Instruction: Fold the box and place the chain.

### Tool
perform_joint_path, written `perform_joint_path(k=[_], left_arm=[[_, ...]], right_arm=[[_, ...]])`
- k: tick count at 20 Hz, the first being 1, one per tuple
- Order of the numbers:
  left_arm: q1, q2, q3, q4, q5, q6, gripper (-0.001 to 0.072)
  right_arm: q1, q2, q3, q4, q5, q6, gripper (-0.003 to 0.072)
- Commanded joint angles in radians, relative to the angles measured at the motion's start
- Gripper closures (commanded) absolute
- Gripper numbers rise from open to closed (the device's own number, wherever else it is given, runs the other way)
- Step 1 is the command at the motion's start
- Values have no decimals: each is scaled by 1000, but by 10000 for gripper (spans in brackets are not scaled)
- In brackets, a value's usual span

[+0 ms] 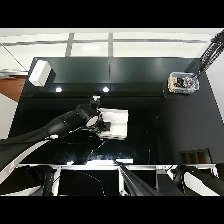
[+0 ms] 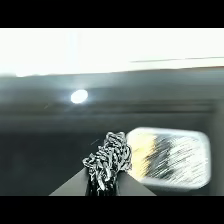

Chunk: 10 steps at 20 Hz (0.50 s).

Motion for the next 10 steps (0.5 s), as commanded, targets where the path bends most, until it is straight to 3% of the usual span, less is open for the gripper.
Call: perform_joint_path(k=[1,10], left_arm=[[0,0,0,-1,8,1,682],[0,0,0,-8,7,1,681]], right_arm=[[93,76,-11,64,-195,-28,667],[412,83,-128,190,-385,-132,668]])
